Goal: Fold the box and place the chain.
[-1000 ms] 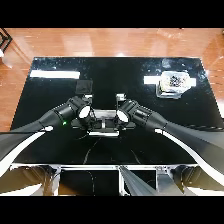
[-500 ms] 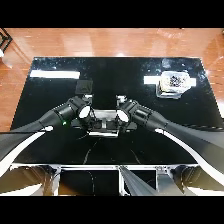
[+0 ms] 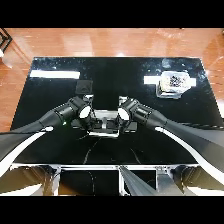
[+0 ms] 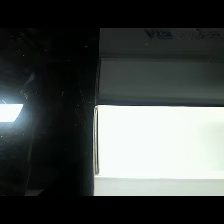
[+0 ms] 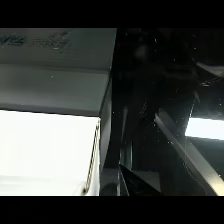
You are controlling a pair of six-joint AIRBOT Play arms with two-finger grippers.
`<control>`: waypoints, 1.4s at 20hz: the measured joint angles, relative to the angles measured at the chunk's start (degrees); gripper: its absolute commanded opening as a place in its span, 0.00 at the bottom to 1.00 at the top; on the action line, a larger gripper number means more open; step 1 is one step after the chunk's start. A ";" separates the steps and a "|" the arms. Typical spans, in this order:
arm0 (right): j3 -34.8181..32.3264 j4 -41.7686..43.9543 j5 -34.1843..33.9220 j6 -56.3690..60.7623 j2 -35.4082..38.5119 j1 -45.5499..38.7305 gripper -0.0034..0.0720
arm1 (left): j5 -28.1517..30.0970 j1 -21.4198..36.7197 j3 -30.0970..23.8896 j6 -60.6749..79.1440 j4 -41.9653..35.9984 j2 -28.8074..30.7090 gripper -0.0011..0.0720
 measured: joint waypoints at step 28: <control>0.11 0.59 -0.72 -1.60 2.10 -0.72 0.72 | 0.11 0.00 0.00 0.00 0.24 0.00 0.04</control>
